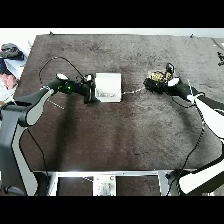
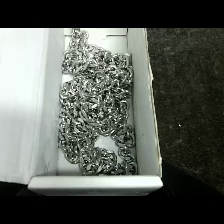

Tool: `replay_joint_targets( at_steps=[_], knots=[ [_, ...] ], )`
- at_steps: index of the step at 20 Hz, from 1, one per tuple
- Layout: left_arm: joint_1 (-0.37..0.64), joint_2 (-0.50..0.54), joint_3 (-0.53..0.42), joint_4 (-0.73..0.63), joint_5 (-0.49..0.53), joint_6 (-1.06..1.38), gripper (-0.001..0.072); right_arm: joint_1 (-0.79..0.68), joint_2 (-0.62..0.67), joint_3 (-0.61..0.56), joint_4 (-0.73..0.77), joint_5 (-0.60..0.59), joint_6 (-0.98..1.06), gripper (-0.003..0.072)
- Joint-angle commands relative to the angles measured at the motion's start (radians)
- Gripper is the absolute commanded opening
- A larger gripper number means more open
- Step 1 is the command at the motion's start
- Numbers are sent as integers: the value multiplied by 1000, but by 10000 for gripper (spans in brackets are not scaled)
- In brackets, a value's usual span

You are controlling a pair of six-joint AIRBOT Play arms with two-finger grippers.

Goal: Fold the box and place the chain.

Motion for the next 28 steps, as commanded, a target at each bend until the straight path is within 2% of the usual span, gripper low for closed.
replay_joint_targets(
  at_steps=[1, 4, 5, 6, 7, 8, 9, 12, 17, 21, 27, 28],
  knots=[
    [0, 0, 0, 0, 0, 0, 344, 2, 19, 3, 1, 60, -1, 12],
    [0, 0, 0, 0, 0, 0, 344, 9, 90, 3, -3, 138, -19, 13],
    [0, 0, 0, 0, 0, 0, 344, 8, 112, 3, -12, 155, -18, 57],
    [0, 0, 0, 0, 0, 0, 345, 8, 124, 3, -41, 165, -2, 256],
    [0, 0, 0, 0, 0, 0, 344, 8, 130, 3, -80, 179, 17, 372],
    [0, 0, 0, 0, 0, 0, 344, 8, 132, 2, -123, 201, 34, 335],
    [0, 0, 0, 0, 0, 0, 345, 8, 130, -2, -180, 218, 69, 336],
    [0, 0, 0, 0, 0, 0, 344, 6, 114, -30, -285, 138, 142, 336],
    [0, 0, 0, 0, 0, 0, 344, 2, 30, -25, -214, 43, 142, 335],
    [0, 0, 0, 0, 0, 0, 344, 4, 8, -21, -98, -31, 89, 335],
    [0, 0, 0, 0, 0, 0, 344, 6, -18, 26, -40, -42, 77, 332],
    [0, 0, 0, 0, 0, 0, 344, 10, -31, 40, -40, -40, 77, 256]
  ],
)
